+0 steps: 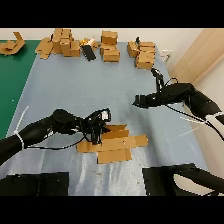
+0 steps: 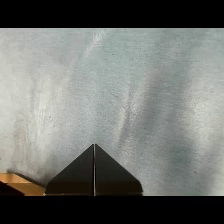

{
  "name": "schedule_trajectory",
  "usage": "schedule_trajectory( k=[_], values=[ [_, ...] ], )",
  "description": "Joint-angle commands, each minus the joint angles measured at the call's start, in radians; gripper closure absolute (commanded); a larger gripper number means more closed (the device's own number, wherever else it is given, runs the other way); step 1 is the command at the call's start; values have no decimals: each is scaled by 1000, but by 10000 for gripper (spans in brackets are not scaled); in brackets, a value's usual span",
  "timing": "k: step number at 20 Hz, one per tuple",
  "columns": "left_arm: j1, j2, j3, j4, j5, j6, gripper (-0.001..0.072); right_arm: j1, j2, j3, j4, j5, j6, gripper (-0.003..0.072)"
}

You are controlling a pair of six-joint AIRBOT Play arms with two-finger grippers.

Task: Fold the box.

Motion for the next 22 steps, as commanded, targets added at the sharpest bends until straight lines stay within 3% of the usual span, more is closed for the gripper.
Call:
schedule_trajectory(
  k=[1,22],
  values=[
    [2,-2,2,-5,-37,2,695,1,-1,0,1,4,0,684],
    [2,-6,-38,-12,-103,-43,694,8,1,0,0,3,-42,684]
  ],
)
